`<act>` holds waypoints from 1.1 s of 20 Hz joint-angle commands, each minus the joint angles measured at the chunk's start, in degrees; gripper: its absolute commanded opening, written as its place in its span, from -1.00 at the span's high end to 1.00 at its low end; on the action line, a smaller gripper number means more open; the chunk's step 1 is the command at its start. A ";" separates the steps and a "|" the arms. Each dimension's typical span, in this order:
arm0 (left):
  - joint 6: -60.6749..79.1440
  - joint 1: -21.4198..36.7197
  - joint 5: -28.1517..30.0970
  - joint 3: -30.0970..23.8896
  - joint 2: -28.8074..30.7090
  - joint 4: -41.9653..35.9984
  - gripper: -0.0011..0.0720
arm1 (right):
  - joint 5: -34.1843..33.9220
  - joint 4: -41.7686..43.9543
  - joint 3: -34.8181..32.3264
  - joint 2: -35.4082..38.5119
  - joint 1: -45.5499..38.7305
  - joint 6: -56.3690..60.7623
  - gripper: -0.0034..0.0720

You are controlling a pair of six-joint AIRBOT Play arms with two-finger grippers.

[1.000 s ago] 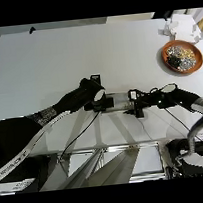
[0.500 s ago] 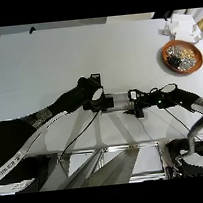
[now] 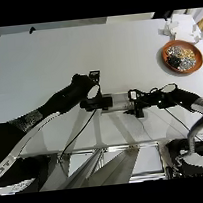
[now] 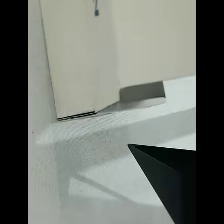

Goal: Fold the box and place the chain.

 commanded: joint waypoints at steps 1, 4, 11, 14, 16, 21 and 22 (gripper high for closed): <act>6.36 1.05 -0.66 0.02 1.81 -2.47 -0.32 | 0.02 0.00 0.02 0.00 0.02 0.00 -0.24; 14.75 2.75 -1.95 -0.11 5.68 -4.04 -0.33 | 0.00 0.00 0.02 0.00 0.02 0.00 -0.24; 42.12 10.38 -3.87 -7.13 19.52 -7.23 -0.93 | 0.00 0.00 0.02 0.00 0.02 0.00 -0.24; 61.35 15.96 -0.66 -14.91 24.63 -11.08 -0.93 | 0.02 0.00 0.02 0.00 0.02 0.00 -0.24; 80.06 19.93 2.08 -20.85 26.84 -16.68 -0.93 | 0.00 0.00 0.02 0.00 0.02 0.00 -0.24; 117.28 27.17 12.85 -31.95 26.64 -31.39 -0.93 | 0.02 0.00 0.02 0.00 0.02 0.00 -0.24; 122.18 27.74 15.41 -33.11 25.90 -34.38 -0.93 | 0.00 0.00 0.02 0.00 0.02 0.00 -0.24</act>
